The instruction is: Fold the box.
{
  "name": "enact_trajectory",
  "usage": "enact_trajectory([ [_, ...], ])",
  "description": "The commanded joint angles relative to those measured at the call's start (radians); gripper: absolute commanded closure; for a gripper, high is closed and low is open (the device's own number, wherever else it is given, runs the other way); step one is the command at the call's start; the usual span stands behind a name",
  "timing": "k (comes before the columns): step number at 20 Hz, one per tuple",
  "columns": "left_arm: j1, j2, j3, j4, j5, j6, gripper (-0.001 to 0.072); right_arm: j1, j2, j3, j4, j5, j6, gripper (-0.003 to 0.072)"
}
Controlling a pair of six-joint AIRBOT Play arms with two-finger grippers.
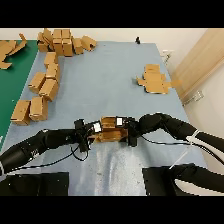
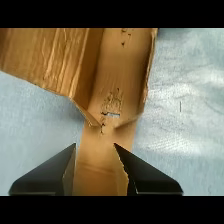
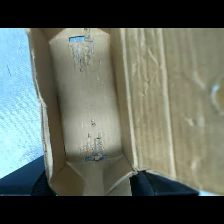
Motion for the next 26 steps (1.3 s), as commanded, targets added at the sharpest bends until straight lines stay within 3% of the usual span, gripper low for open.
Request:
enact_trajectory([
  [1, -0.01, -0.026, 0.026, -0.056, 0.004, 0.04, 0.0365, 0.0, -0.001, 0.0, 0.0, 0.0, 0.0, 0.013],
  [8, -0.008, -0.025, 0.05, -0.051, -0.168, 0.044, 0.0365, 0.0, -0.001, 0.0, 0.0, 0.0, 0.0, 0.013],
  [21, 0.037, -0.102, 0.091, -0.041, -0.129, 0.061, 0.0365, 0.0, -0.001, 0.0, 0.0, 0.0, 0.0, 0.013],
  [26, 0.036, -0.123, 0.135, -0.056, -0.17, 0.061, 0.0366, 0.0, -0.001, 0.0, 0.0, 0.0, 0.0, 0.013],
])
